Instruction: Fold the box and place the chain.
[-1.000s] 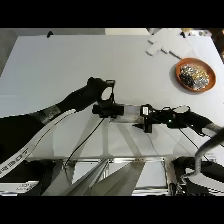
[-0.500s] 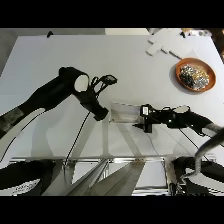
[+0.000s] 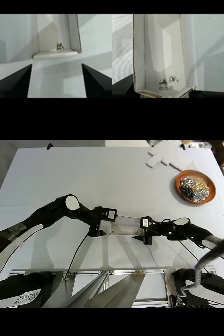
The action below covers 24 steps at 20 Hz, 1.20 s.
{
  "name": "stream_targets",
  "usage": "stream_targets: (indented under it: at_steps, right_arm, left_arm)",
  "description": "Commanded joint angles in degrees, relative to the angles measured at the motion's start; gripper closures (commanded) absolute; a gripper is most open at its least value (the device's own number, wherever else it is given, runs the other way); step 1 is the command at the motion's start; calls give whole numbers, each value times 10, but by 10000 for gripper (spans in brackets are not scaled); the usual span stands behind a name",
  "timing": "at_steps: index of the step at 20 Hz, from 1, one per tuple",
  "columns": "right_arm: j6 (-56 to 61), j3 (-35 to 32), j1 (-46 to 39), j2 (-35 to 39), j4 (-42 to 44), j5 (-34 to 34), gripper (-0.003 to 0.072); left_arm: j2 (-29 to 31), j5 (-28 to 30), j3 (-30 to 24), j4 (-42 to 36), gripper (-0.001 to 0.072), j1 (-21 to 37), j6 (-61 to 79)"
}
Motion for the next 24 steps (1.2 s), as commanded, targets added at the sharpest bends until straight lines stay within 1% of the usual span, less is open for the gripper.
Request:
stream_targets:
  at_steps: [1,6,9,14,19,24]
  right_arm:
    - [0,0,0,0,0,0,389]
    - [0,0,0,0,0,0,389]
    - [0,0,0,0,0,0,389]
    - [0,0,0,0,0,0,389]
    - [0,0,0,0,0,0,389]
    - [0,0,0,0,0,0,389]
  left_arm:
    - [-34,15,-7,-67,11,18,106]
    - [-49,12,-7,-72,11,24,106]
    - [-55,-7,-7,-77,11,22,106]
    - [-56,-15,-7,-80,10,19,83]
    - [-71,-6,-7,-106,10,5,42]
    - [-87,7,-7,-118,12,-5,41]
